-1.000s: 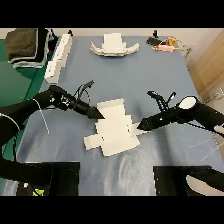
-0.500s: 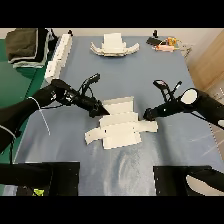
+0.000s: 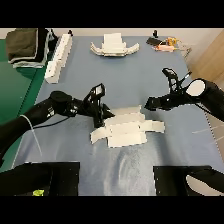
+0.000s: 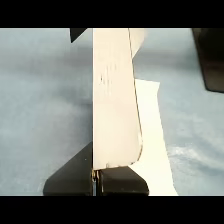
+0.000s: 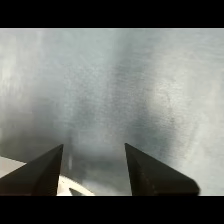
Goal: Fold the box.
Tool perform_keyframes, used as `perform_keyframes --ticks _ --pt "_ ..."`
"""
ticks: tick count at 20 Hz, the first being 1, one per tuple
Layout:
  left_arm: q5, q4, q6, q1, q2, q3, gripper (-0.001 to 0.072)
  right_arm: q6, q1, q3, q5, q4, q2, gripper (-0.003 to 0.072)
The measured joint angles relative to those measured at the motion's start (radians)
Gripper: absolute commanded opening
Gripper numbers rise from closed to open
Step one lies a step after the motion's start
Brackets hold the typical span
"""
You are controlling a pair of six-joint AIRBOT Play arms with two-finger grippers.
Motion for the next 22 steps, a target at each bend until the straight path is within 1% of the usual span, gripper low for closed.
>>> perform_keyframes --ticks 3,7,14,18,22 --pt "0.066 -0.052 0.129 -0.041 0.025 -0.084 0.0011 0.029 0.000 0.003 -0.033 0.002 0.001 0.0588" --pt "0.098 -0.073 0.211 -0.082 0.005 -0.126 0.0011 0.050 0.000 0.003 -0.057 0.009 0.001 0.0588" --pt "0.112 -0.079 0.240 -0.104 -0.011 -0.139 0.0012 0.060 0.000 0.003 -0.066 0.018 0.001 0.0588" --pt "0.113 -0.034 0.184 -0.106 -0.010 -0.140 0.0008 0.060 0.000 0.003 -0.064 0.026 0.001 0.0588" --pt "0.147 -0.017 0.175 -0.111 0.042 -0.143 0.0006 0.060 0.000 0.003 -0.061 0.032 0.001 0.0588"
